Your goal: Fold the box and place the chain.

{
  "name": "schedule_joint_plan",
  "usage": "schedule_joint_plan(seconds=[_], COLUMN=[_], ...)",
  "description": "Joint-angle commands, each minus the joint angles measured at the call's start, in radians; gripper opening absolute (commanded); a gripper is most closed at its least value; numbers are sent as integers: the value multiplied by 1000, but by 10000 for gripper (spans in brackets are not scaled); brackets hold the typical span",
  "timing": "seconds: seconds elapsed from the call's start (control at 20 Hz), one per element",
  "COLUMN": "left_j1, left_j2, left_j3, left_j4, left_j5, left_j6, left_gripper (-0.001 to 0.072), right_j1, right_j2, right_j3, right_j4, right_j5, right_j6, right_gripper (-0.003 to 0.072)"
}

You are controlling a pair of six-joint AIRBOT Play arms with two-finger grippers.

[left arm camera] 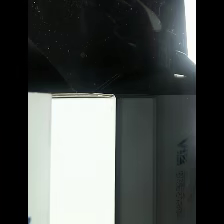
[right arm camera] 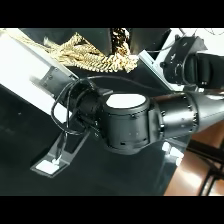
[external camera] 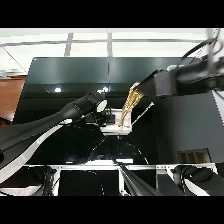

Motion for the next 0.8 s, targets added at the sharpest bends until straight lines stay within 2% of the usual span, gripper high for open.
schedule_joint_plan(seconds=[0.0, 0.15, 0.45, 0.6, 0.75], left_j1=[1, 1, 1, 1, 1], left_j2=[0, 0, 0, 0, 0], left_j3=[0, 0, 0, 0, 0], left_j4=[0, 0, 0, 0, 0], left_j5=[-1, -1, 0, -1, -1], left_j6=[0, 0, 0, 0, 0], left_gripper=[28, 28, 28, 28, 28], right_j1=[39, 39, 39, 39, 39], right_j2=[-1, -1, -2, -2, -2], right_j3=[-128, -203, -266, -364, -475], right_j4=[-1, -2, -37, -33, -17], right_j5=[-102, -140, -147, -182, -280], right_j6=[2, 1, 2, 2, 2], right_gripper=[18, 19, 19, 19, 20])
